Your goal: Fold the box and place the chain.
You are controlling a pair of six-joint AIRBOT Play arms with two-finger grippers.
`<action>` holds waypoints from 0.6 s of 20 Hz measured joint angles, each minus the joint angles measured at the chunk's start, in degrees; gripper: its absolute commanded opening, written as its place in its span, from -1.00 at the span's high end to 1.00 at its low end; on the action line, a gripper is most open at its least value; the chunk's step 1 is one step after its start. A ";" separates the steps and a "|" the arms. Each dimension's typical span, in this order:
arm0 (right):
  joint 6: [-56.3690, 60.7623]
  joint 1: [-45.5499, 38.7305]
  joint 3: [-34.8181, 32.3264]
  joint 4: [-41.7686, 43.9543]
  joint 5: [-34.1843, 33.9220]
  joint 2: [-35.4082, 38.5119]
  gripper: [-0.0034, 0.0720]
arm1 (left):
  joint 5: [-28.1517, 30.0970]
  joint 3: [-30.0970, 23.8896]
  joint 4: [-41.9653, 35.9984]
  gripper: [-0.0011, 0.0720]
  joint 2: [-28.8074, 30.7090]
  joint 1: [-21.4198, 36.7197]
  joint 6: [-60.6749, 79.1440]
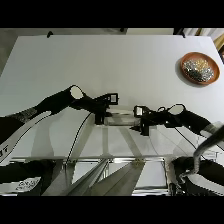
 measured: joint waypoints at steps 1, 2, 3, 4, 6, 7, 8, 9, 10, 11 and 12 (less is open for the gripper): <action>0.00 0.00 0.00 0.00 0.00 -0.15 -0.23 | 0.00 0.00 0.00 0.94 0.00 0.00 0.00; 0.02 0.00 0.00 0.00 0.00 -0.26 -0.15 | 0.00 0.00 0.00 0.94 0.00 0.00 -0.02; 0.02 0.00 0.00 -0.02 0.00 -0.35 -0.12 | 0.02 0.00 0.00 0.94 0.00 0.00 -0.02; 0.04 0.00 0.00 -0.02 0.00 -0.42 -0.12 | 0.02 0.00 0.00 0.94 0.00 0.00 -0.02; 0.09 0.00 0.00 -0.04 0.00 -0.50 -0.12 | 0.02 0.00 0.00 0.94 0.00 0.00 -0.02; 0.13 0.00 0.00 -0.11 -0.02 -0.52 -0.13 | 0.02 0.00 0.00 0.94 0.00 0.00 -0.04; 0.17 0.00 0.00 -0.20 -0.02 -0.55 -0.14 | 0.02 0.00 0.00 0.94 0.00 0.00 -0.04; 0.20 0.00 0.00 -0.31 -0.02 -0.55 -0.19 | 0.02 0.00 0.00 0.94 0.00 0.00 -0.04; 0.22 0.00 0.00 -0.42 -0.04 -0.55 -0.19 | 0.02 0.00 0.00 0.94 0.00 0.00 -0.04; 0.24 0.00 0.00 -0.52 -0.07 -0.55 -0.19 | 0.04 0.00 0.00 0.94 0.00 0.00 -0.04; 0.24 0.00 0.00 -0.66 -0.11 -0.55 -0.21 | 0.04 0.00 0.00 0.94 0.00 0.00 -0.04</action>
